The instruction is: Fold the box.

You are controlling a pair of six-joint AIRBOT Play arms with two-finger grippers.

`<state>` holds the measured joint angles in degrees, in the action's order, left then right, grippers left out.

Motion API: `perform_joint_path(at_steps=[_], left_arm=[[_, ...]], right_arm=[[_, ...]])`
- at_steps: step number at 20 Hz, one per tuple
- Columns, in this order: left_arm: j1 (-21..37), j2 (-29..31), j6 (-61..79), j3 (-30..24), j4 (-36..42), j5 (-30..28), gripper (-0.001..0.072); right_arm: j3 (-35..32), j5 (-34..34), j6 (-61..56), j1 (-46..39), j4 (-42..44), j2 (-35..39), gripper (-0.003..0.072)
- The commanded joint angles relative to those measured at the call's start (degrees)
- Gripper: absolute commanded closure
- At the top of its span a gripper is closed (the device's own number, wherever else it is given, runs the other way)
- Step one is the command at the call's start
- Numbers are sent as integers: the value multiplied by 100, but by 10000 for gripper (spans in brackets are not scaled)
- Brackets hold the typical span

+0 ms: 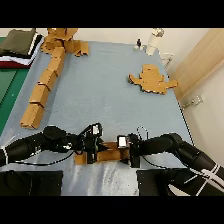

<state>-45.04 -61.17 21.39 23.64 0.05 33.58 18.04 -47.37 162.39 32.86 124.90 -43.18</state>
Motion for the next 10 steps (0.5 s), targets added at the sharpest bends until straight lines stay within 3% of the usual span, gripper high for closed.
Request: perform_joint_path(at_steps=[1, 10], left_arm=[[2, -2, 0, 0, -2, 0, 698], [2, -2, 0, 0, -2, 0, 698]], right_arm=[[-15, -9, 420, 0, 264, -216, -20], [-17, -76, 518, -2, 319, -527, -18]])
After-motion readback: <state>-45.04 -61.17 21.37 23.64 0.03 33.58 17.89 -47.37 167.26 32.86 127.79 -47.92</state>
